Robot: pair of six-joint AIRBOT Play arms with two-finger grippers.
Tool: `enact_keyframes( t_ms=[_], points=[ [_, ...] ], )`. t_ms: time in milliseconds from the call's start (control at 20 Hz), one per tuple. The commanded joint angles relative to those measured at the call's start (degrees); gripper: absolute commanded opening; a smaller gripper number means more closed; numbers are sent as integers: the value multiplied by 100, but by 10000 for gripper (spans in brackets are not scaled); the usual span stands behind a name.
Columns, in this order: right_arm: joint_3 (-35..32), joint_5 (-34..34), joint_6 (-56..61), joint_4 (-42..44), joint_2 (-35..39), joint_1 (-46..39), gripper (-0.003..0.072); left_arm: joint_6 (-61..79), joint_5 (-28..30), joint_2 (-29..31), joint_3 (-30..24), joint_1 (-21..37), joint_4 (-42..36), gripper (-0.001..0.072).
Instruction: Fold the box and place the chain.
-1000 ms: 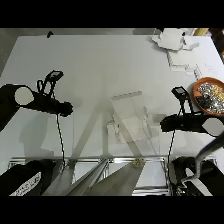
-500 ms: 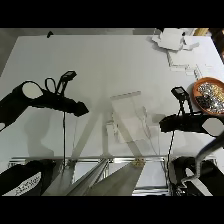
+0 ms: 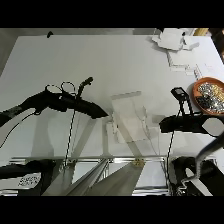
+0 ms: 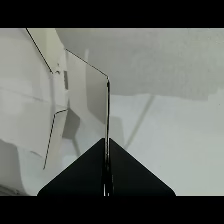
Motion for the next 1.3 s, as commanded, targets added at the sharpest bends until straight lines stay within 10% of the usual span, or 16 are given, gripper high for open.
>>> enact_keyframes(
  t_ms=[0, 350, 1250],
  points=[
    [-2, 28, -2, 2, 2, 4, 15, 553, -68, -332, 372, -184, -321, 513],
    [-2, 33, -4, -2, 2, 4, 15, 162, -372, -1132, 1639, -638, 179, 512],
    [-2, 157, -4, -13, 2, 4, 15, 824, -146, -1432, 1672, -1130, -22, 444]
  ],
)
